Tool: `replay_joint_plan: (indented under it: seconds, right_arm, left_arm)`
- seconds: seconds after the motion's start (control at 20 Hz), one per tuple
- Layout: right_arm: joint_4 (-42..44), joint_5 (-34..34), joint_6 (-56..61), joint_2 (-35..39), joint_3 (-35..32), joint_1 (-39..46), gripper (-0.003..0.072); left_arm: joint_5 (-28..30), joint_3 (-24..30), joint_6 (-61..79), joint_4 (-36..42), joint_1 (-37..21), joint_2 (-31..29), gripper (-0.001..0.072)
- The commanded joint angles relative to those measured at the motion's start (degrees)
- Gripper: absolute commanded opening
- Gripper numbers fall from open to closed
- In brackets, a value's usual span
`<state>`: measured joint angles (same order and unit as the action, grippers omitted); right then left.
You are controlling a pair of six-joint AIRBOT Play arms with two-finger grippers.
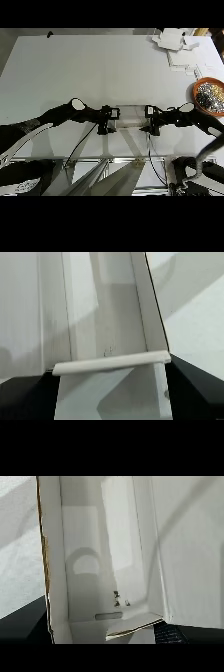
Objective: Fold the box and place the chain.
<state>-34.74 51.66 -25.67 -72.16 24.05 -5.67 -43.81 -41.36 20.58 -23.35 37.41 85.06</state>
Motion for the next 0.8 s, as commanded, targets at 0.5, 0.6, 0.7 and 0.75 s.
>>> replay_joint_plan:
  seconds: [0.5, 0.6, 0.7, 0.75]
  right_arm:
    - [0.1, 0.0, 0.1, 0.0, 0.0, 0.0, 0.0401]
    - [0.1, 0.0, 0.1, 0.0, 0.0, 0.0, 0.0401]
    - [0.1, 0.0, 0.1, 0.0, 0.0, 0.0, 0.0401]
    - [0.1, 0.0, 0.1, 0.0, 0.0, 0.0, 0.0401]
  left_arm:
    - [1.6, 0.0, 2.3, 3.0, 0.5, 1.2, 0.0254]
    - [1.6, 0.0, 2.3, 3.0, 0.5, 1.2, 0.0254]
    - [1.4, 0.0, 2.3, 3.0, 0.5, 1.2, 0.0254]
    - [1.4, 0.0, 2.3, 3.0, 0.5, 1.2, 0.0254]
